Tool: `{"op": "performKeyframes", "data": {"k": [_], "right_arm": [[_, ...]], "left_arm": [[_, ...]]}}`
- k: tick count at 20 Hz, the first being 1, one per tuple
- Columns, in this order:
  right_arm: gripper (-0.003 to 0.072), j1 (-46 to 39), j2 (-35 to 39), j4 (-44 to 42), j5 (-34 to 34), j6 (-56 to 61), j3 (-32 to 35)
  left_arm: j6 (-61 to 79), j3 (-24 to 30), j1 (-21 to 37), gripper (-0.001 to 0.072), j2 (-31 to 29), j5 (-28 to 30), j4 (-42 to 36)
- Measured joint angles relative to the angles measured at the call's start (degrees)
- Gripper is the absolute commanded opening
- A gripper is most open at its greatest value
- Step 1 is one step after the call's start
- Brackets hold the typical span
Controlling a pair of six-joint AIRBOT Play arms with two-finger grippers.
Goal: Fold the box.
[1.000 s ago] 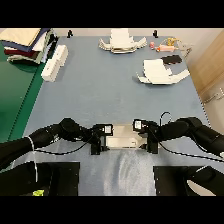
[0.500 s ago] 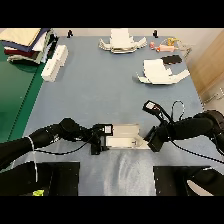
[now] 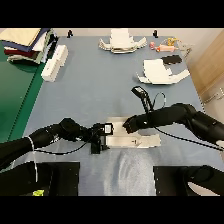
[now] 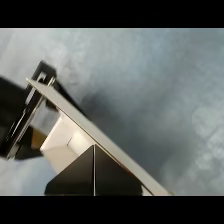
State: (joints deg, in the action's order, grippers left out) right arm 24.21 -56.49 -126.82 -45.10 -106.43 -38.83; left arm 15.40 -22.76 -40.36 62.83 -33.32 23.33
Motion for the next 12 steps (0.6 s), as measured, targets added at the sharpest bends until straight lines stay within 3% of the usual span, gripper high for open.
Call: {"op": "performKeyframes", "data": {"k": [6, 12], "right_arm": [[0.0000, 0.5, -11.7, 1.1, 2.9, -0.5, -2.7], [0.0000, 0.5, -15.6, 1.4, 3.1, -1.9, -3.1]], "left_arm": [[-0.1, 0.0, 0.0, 0.0487, 0.0, -0.6, 0.0], [0.0, 0.0, 0.0, 0.0487, 0.0, -0.8, 0.0]]}}
